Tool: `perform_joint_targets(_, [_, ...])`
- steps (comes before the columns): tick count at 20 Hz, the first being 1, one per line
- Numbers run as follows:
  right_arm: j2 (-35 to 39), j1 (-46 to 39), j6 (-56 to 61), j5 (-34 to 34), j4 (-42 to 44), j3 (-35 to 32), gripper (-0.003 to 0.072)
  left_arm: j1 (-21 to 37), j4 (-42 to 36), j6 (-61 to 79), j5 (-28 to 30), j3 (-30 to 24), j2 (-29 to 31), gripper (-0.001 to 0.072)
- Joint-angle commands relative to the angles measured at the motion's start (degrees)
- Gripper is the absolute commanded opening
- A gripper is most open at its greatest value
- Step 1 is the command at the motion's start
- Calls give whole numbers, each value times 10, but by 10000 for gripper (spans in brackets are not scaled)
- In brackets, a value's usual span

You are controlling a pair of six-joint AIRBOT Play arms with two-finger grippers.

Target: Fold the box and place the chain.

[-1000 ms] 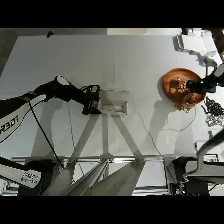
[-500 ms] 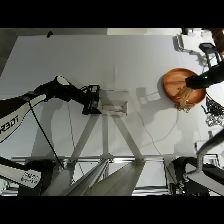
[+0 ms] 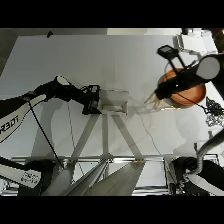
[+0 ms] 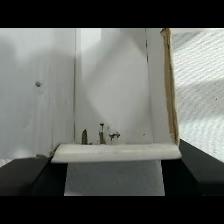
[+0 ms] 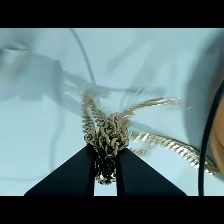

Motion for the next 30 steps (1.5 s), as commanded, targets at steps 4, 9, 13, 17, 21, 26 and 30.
perform_joint_targets(4, [-5,109,24,-61,22,0,9,0,0,0,0,0,0,142])
perform_joint_targets(9, [-43,139,22,-94,80,1,9,0,0,0,0,0,0,142])
perform_joint_targets(13, [-86,160,-16,-154,126,1,10,0,0,0,0,0,0,142])
perform_joint_targets(17, [-115,170,-28,-247,184,1,8,0,0,0,0,0,0,142])
perform_joint_targets(21, [-126,170,-90,-317,261,1,8,0,0,0,0,0,0,142])
perform_joint_targets(26, [-169,170,-81,-299,210,0,9,0,0,0,0,0,0,142])
perform_joint_targets(30, [-201,170,-80,-246,181,0,9,0,0,0,0,0,0,142])
